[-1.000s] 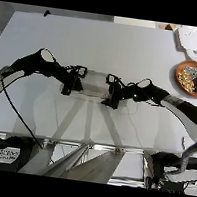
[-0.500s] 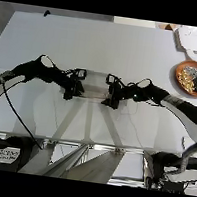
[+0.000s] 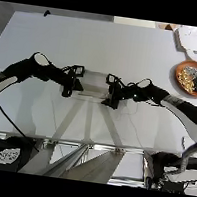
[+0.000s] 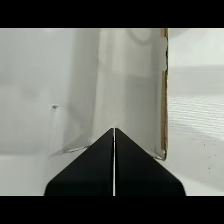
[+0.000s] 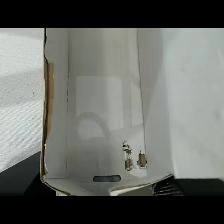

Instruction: Fold the box and place the chain.

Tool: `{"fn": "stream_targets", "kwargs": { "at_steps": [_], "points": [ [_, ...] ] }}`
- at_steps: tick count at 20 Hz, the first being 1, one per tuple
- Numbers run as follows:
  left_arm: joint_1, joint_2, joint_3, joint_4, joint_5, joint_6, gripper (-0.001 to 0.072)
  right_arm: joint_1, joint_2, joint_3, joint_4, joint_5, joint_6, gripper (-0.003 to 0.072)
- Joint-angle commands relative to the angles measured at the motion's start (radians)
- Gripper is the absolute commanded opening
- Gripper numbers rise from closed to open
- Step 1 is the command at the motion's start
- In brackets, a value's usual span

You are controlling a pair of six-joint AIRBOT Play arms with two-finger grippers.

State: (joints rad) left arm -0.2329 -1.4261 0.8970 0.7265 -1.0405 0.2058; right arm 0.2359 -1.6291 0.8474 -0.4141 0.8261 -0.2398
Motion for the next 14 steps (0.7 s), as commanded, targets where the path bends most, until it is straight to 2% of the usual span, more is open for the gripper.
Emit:
{"fn": "stream_targets", "kwargs": {
  "at_steps": [1,4,7,10,12,14],
  "points": [
    [0.048,0.109,0.0,0.009,-0.019,-0.054,0.001,0.001,0.0,0.0,-0.001,0.0,-0.001,0.0527],
    [0.134,0.212,0.0,0.058,-0.046,-0.188,0.0006,0.001,0.0,0.0,-0.001,0.0,-0.001,0.0527],
    [0.249,0.264,-0.001,0.131,-0.056,-0.56,0.0006,0.001,0.0,0.0,-0.001,0.0,-0.001,0.0527],
    [0.316,0.242,-0.023,0.256,-0.039,-1.085,0.0006,0.001,0.0,0.0,-0.001,0.0,-0.001,0.0527],
    [0.32,0.205,-0.053,0.347,-0.047,-1.246,0.0006,0.001,0.0,0.0,-0.001,0.0,-0.001,0.0527],
    [0.312,0.158,-0.1,0.319,-0.014,-1.318,0.001,0.001,0.0,0.0,-0.001,0.0,-0.001,0.0527]
  ]
}}
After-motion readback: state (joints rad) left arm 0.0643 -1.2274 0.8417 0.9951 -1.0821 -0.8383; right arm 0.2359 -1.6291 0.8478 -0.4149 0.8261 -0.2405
